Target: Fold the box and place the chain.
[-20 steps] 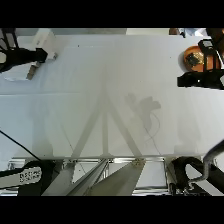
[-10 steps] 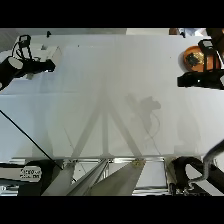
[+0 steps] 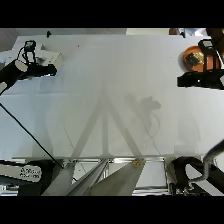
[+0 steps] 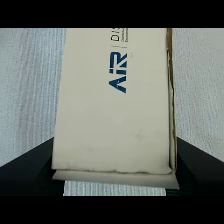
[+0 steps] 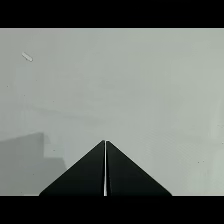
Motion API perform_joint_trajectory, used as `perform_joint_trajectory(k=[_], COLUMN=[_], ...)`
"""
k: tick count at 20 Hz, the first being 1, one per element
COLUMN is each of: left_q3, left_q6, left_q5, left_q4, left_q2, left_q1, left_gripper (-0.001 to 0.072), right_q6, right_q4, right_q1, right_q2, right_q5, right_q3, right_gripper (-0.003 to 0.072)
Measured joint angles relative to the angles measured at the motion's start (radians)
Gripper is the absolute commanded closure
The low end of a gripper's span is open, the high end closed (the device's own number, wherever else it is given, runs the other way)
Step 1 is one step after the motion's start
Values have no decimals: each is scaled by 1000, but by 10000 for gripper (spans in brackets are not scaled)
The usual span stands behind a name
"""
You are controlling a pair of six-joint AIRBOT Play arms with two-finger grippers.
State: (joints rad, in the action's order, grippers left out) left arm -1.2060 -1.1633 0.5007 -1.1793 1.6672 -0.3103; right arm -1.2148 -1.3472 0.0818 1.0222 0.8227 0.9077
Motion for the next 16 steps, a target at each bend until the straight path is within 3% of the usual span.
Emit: perform_joint_trajectory(k=[3,6,16], left_q3=[0,0,0], left_q6=[-1,9,38], left_q5=[-13,-28,21], left_q4=[-3,-4,-8], left_q2=[1,1,-19], left_q1=[0,0,0], left_gripper=[230,20,9], right_q6=[0,0,0], right_q4=[0,0,0], right_q1=[0,0,0], right_q2=[0,0,0], right_q5=[0,0,0], right_q3=[0,0,0], right_gripper=[676,676,676])
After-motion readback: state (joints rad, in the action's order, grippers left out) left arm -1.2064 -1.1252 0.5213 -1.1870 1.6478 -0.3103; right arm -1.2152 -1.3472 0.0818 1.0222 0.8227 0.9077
